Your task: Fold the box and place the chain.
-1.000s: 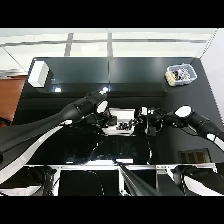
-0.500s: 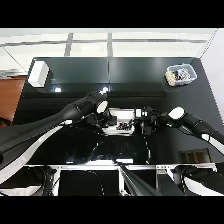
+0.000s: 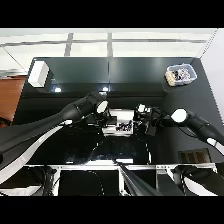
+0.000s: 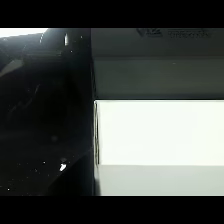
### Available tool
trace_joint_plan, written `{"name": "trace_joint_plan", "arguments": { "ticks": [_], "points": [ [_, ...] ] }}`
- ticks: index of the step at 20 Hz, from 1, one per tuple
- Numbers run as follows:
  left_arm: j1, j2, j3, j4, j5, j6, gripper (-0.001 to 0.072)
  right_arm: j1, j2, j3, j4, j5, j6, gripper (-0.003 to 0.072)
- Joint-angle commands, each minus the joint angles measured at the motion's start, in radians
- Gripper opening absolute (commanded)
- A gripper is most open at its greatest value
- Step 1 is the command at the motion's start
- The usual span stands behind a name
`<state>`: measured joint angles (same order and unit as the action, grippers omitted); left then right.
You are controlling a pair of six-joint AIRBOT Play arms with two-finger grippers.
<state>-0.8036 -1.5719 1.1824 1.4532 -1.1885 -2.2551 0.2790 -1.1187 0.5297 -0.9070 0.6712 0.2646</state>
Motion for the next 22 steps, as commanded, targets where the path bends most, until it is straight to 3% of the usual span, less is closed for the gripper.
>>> {"name": "trace_joint_plan", "arguments": {
  "ticks": [1,8,13,15,16,17,22],
  "points": [
    [0.0,0.0,0.0,0.001,-0.001,0.0,0.0029,0.002,0.141,0.002,-0.085,0.092,0.333,0.0019],
    [0.0,0.0,0.0,0.0,0.001,0.0,0.0029,0.002,0.443,0.093,0.146,0.289,0.526,0.0019],
    [0.0,0.0,0.0,0.0,0.002,0.0,0.0029,0.005,0.456,0.197,0.465,0.235,0.526,0.002],
    [0.0,0.0,0.0,0.0,0.002,0.0,0.0029,0.005,0.426,0.195,0.488,0.231,0.573,0.004],
    [0.0,0.0,0.0,0.0,0.001,0.0,0.0029,0.004,0.407,0.186,0.479,0.236,0.619,0.0304],
    [0.0,0.0,0.0,0.0,0.001,0.0,0.0029,0.004,0.386,0.181,0.447,0.246,0.651,0.0498],
    [0.0,0.0,0.0,0.0,0.001,0.0,0.0029,-0.077,0.365,0.18,0.154,0.29,0.689,0.0488]
  ]
}}
